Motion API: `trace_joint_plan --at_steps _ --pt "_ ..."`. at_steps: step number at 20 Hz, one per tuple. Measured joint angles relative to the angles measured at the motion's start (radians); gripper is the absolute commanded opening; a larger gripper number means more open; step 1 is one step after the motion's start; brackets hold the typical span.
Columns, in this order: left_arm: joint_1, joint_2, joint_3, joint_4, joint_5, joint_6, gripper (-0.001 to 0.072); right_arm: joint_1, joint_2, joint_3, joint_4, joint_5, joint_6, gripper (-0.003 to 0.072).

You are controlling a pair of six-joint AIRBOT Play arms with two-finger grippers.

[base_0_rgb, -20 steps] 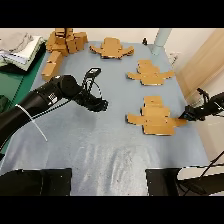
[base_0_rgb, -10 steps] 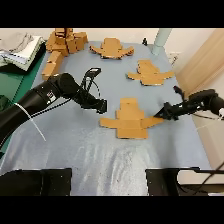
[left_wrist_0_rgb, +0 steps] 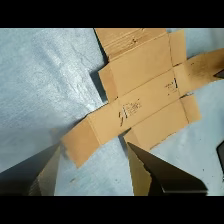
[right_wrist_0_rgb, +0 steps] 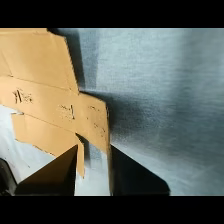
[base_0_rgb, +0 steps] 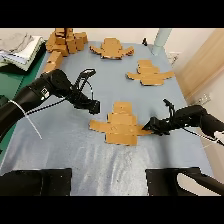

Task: Fold the box.

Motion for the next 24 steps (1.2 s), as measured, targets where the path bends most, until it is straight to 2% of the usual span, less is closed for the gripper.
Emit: trace_joint_plan --at_steps 1,3,4,5,10,15,19,24 --pt "0.002 0.0 0.0 -0.012 -0.005 0.002 0.0626 0.009 -0.007 -0.001 -0.002 0.007 0.002 0.0255" --pt "0.006 0.0 0.0 -0.047 -0.022 0.015 0.0626 0.025 -0.027 0.005 0.01 0.018 -0.027 0.0141" --pt "0.012 0.0 0.0 -0.072 -0.027 0.027 0.0625 0.03 -0.037 0.012 0.023 0.026 -0.053 0.004" --pt "0.023 -0.001 0.0 -0.101 -0.037 0.043 0.0626 0.032 -0.047 0.021 0.034 0.025 -0.077 0.0003" --pt "0.135 -0.041 0.0 -0.282 -0.108 0.149 0.0626 0.053 -0.055 0.042 0.09 0.011 -0.201 0.0002" --pt "0.243 -0.155 -0.002 -0.43 -0.214 0.256 0.0626 0.16 0.075 -0.047 0.112 0.029 -0.259 0.0002" --pt "0.249 -0.261 -0.002 -0.48 -0.233 0.316 0.0625 0.235 0.163 -0.092 0.106 0.09 -0.271 0.0002" --pt "0.22 -0.368 -0.002 -0.507 -0.227 0.341 0.0625 0.282 0.193 -0.106 0.101 0.131 -0.281 0.0002"
